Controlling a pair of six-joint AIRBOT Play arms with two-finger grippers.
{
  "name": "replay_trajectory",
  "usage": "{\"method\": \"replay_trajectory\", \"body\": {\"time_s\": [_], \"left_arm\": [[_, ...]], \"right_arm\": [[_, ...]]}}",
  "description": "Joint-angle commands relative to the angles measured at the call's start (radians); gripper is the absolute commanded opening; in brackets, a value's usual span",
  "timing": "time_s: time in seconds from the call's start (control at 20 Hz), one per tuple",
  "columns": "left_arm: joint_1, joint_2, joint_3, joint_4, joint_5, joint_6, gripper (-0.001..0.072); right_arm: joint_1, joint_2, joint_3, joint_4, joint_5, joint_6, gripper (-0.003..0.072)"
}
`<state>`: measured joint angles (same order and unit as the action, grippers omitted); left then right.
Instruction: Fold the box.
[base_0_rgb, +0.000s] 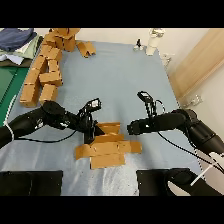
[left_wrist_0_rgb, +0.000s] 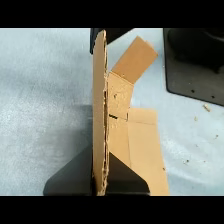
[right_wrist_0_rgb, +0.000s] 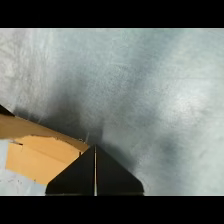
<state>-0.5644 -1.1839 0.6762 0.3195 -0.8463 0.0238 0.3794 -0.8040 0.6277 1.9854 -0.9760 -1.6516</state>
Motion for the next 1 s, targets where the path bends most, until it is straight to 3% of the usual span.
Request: {"method": "replay_trajectory", "body": {"time_s": [0.0,0.35,0.75,0.95], "left_arm": [[-0.027,0.014,-0.053,-0.038,0.087,0.108,0.0014],[-0.059,0.012,-0.106,-0.165,0.132,0.241,0.0013],[-0.060,0.011,-0.131,-0.167,0.134,0.277,0.0014],[-0.060,-0.008,-0.131,-0.167,0.133,0.277,0.0014]], "right_arm": [[0.001,0.001,-0.006,-0.008,0.067,0.021,0.0004],[0.001,0.001,-0.006,-0.007,0.116,0.022,0.0004],[0.001,0.001,-0.006,-0.006,0.113,0.041,0.0003],[0.003,0.001,-0.007,0.021,-0.028,0.066,0.0004]]}}
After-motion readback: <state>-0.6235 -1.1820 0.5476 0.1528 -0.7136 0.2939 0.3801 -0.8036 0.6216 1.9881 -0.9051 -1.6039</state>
